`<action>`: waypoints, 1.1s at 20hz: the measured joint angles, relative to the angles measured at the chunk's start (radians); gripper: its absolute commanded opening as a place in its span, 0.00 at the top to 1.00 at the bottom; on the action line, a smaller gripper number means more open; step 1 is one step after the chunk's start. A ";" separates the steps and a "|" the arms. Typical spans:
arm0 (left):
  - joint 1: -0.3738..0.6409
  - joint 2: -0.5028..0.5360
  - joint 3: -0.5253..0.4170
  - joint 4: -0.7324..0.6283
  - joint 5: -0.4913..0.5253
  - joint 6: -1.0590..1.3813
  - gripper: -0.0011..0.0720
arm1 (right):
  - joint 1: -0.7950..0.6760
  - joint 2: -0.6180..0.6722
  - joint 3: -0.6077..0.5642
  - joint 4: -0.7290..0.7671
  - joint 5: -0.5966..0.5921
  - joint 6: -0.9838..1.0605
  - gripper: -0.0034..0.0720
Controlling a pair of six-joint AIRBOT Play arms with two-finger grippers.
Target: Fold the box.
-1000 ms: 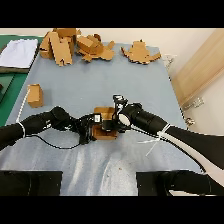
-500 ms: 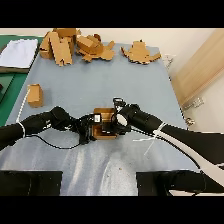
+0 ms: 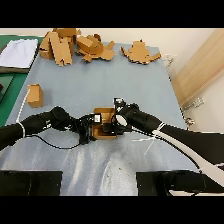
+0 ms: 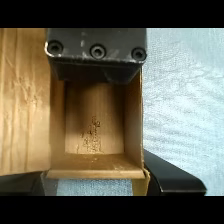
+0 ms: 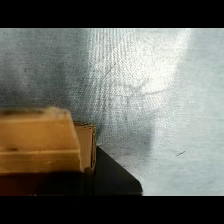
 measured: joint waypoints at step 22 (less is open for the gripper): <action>0.000 0.000 0.000 0.000 0.000 0.000 0.36 | -0.106 0.218 0.071 -0.146 0.168 -0.005 0.95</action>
